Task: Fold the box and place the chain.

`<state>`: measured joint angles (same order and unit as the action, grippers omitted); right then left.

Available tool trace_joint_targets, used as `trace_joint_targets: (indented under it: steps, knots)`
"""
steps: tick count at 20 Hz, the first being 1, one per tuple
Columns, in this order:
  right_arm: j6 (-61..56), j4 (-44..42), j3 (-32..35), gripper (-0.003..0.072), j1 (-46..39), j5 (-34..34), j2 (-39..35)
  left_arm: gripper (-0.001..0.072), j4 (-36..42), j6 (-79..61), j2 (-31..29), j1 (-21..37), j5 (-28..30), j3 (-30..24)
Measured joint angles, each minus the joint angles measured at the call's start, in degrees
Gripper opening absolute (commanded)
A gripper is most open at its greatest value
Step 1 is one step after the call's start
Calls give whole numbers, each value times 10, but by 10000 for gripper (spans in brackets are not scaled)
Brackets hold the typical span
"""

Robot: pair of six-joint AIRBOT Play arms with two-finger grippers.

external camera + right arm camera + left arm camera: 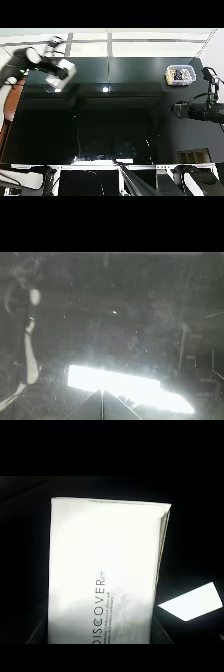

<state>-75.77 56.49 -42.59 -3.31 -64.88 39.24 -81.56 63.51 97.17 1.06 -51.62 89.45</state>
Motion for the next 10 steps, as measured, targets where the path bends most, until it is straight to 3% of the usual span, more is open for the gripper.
trace_joint_targets:
  steps: [4, 8, 10]
  knots:
    - [-2, -1, 0, 20, 0, 11, 0, 377, -4, 20, 108, 84, -20, 135]
    - [-4, -4, 0, 20, 0, 23, 0, 382, -4, 29, 191, 127, -33, 225]
    - [-4, -5, 0, 21, 0, 29, 0, 712, -4, 40, 214, 137, -38, 246]
